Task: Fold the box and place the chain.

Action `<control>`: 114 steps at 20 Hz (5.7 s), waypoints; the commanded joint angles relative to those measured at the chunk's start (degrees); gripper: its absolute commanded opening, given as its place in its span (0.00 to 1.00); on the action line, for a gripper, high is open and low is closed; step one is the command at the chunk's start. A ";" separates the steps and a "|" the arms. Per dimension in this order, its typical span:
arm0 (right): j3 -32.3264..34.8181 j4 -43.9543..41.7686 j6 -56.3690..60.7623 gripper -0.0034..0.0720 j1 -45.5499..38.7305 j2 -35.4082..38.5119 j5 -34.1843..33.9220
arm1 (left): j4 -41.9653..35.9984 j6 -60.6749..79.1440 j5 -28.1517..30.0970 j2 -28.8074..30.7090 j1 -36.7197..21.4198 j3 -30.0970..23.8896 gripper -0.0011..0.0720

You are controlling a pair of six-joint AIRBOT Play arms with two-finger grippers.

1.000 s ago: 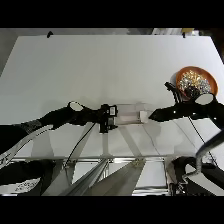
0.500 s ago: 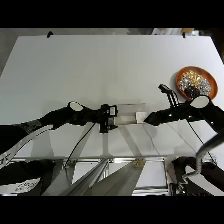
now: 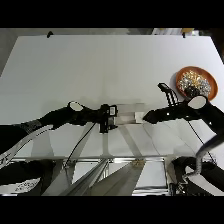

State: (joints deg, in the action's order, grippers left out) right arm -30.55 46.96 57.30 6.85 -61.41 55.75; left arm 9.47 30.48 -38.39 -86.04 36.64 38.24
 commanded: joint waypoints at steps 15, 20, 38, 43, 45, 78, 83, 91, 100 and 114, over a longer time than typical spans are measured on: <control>-8.98 29.66 43.98 0.40 21.14 -4.00 -3.74 | 0.00 0.09 -0.02 0.00 0.00 0.00 0.25; -12.07 33.11 51.06 0.40 25.14 -8.55 -3.93 | 0.00 0.09 0.00 0.00 0.00 0.00 0.25; -14.53 38.29 56.94 0.07 26.77 -12.90 -1.53 | 0.00 0.09 0.00 0.00 0.00 0.00 0.25; -14.53 38.75 58.97 0.30 26.77 -12.90 -1.60 | 0.00 0.09 0.00 0.00 0.00 0.00 0.25; -14.53 39.21 59.49 0.30 26.77 -12.90 -1.60 | 0.00 0.09 0.00 0.00 0.00 0.00 0.25; -29.22 50.69 39.95 0.56 18.80 3.93 10.97 | 0.00 0.09 0.00 0.00 0.00 0.00 0.25; -30.91 50.07 31.67 0.42 -7.06 -2.54 6.73 | 0.00 0.09 0.00 0.00 0.00 0.00 0.25; -30.91 40.28 17.57 0.42 -27.56 -15.76 -2.47 | 0.00 0.09 0.00 0.00 0.00 0.00 0.25; -30.91 36.57 14.62 0.33 -27.56 -23.87 -5.75 | 0.00 0.09 0.02 0.00 0.00 0.00 0.25; -30.91 36.61 14.60 0.06 -27.56 -25.00 -4.92 | 0.00 0.09 0.00 0.00 0.00 0.00 0.25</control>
State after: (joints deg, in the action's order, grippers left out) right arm -61.43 83.61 71.94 -20.69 -86.37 49.91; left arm 9.47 30.57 -38.39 -86.04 36.67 38.24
